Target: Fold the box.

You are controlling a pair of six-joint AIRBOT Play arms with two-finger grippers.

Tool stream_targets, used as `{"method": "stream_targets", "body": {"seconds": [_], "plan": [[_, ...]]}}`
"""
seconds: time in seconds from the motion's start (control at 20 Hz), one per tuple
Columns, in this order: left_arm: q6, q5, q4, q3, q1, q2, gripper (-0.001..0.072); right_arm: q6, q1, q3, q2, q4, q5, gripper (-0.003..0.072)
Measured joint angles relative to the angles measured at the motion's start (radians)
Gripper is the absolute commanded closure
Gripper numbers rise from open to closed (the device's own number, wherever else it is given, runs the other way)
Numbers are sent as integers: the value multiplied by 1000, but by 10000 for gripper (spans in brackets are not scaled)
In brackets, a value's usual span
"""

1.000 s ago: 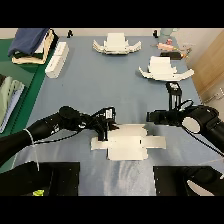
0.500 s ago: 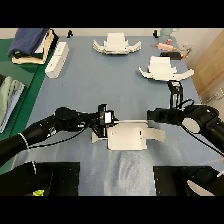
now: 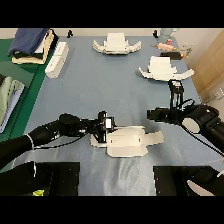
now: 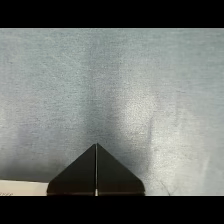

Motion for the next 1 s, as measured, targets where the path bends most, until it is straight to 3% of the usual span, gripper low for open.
{"method": "stream_targets", "body": {"seconds": [0.45, 0.8, 1.0], "plan": [[-21, 0, 4, -2, -1, -30, 696, 0, 0, 0, 0, -1, -1, 685], [-46, 134, 4, 100, 29, 16, 695, 0, 0, 0, 0, -19, -13, 686], [-115, 43, 47, 158, 106, 15, 695, 0, 0, 0, 0, -24, -34, 686]]}}
